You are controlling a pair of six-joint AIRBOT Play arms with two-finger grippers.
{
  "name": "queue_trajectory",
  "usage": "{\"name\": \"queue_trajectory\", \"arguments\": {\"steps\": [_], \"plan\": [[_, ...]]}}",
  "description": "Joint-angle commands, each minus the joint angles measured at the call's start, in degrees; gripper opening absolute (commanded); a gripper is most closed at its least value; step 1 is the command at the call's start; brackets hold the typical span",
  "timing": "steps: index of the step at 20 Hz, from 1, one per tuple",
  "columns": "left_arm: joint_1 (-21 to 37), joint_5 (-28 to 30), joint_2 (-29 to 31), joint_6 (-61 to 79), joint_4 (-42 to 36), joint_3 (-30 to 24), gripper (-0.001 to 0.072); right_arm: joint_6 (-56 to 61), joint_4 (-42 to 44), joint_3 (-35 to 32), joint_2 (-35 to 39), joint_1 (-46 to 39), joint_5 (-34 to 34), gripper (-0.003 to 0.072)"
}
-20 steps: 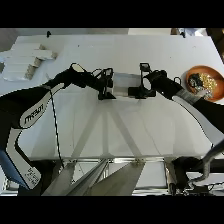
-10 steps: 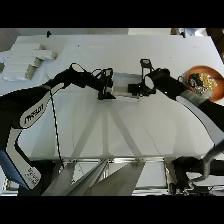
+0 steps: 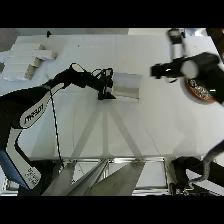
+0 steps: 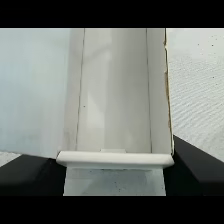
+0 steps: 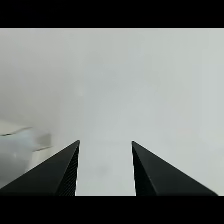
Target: Fold the box and place the chain.
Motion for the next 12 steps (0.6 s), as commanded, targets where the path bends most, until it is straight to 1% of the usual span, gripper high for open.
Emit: {"name": "queue_trajectory", "arguments": {"steps": [1,2,4,5,6,9,11,12], "plan": [[0.0,0.0,0.0,0.0,0.0,0.0,0.0396,-7.1,-0.1,0.0,3.0,-15.1,5.2,0.0359],[0.0,0.0,0.0,0.0,0.0,0.0,0.0396,-9.7,0.2,0.0,2.4,-19.6,6.3,0.0364],[0.0,0.0,0.0,0.0,0.0,0.0,0.0396,-13.8,1.4,0.0,0.5,-27.1,6.7,0.0446],[0.0,0.0,0.0,0.0,0.0,0.0,0.0396,-15.7,2.1,0.0,-1.0,-30.0,6.7,0.0473],[0.0,0.0,0.0,0.0,0.0,0.0,0.0396,-17.3,2.5,0.0,-2.7,-32.5,6.6,0.0475],[0.0,0.0,0.0,0.0,0.0,0.0,0.0396,-20.5,2.5,0.0,-8.7,-36.8,5.8,0.048],[0.0,0.0,0.0,0.0,0.0,0.0,0.0396,-20.5,2.5,0.0,-12.3,-38.6,4.2,0.053],[0.0,0.0,0.0,0.0,0.0,0.0,0.0396,-20.5,2.5,0.0,-13.8,-39.3,2.9,0.053]]}}
